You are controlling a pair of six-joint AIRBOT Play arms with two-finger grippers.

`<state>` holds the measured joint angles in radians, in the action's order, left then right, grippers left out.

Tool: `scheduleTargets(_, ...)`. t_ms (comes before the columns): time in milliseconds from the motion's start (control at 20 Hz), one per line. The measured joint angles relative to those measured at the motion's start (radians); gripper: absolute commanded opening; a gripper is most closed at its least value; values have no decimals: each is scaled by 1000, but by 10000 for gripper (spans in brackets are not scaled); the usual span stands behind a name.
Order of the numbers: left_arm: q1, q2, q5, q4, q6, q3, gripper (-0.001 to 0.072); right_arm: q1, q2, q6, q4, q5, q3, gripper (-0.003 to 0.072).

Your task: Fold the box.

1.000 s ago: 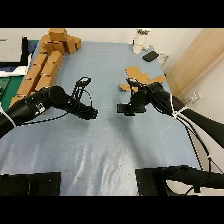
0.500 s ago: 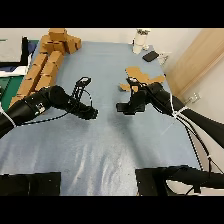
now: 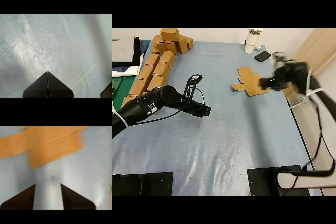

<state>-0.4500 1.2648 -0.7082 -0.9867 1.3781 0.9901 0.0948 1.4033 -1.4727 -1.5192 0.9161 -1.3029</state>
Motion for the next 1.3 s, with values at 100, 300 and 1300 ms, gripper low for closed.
scheduleTargets(100, 0, 0, 9, 2, 0, 0, 10, 175, 100, -145, -150, -16, -103, 540)
scheduleTargets(300, 0, 0, 27, 3, 2, 0, 10, 408, 343, -427, -527, -25, -314, 540)
scheduleTargets(1300, 0, 0, 74, 7, 3, 0, 11, 354, 808, -674, -832, -44, -739, 385)
